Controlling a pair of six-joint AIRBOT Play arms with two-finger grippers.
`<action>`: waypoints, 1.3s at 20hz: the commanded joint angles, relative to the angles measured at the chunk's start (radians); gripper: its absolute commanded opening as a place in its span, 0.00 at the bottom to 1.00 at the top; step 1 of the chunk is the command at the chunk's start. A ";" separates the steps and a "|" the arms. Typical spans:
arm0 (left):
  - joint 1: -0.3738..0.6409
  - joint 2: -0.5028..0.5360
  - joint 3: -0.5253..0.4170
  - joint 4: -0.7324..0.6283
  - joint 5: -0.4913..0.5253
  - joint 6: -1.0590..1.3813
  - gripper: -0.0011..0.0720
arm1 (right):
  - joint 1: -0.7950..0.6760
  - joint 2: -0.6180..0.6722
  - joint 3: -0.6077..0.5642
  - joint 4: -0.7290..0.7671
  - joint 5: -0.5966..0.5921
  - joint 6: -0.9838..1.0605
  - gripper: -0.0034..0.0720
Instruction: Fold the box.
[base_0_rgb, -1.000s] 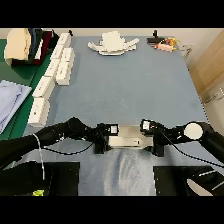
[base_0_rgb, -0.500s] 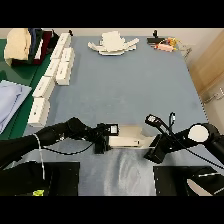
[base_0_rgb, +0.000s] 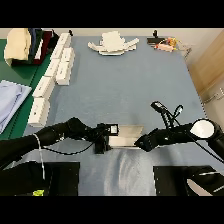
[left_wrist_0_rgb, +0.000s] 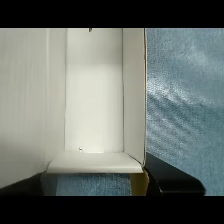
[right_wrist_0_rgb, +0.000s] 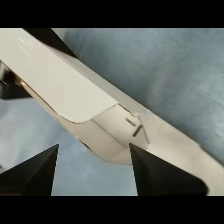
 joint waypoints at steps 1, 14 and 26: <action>0.000 0.000 0.000 0.000 0.000 0.000 0.72 | 0.001 -0.002 0.008 0.132 -0.003 0.142 0.97; 0.000 0.000 0.000 0.000 0.000 0.000 0.72 | 0.021 -0.254 0.135 0.239 -0.270 -0.054 0.06; 0.000 0.000 0.000 0.000 0.000 0.000 0.72 | 0.034 -0.462 0.153 0.164 -0.308 -0.197 0.06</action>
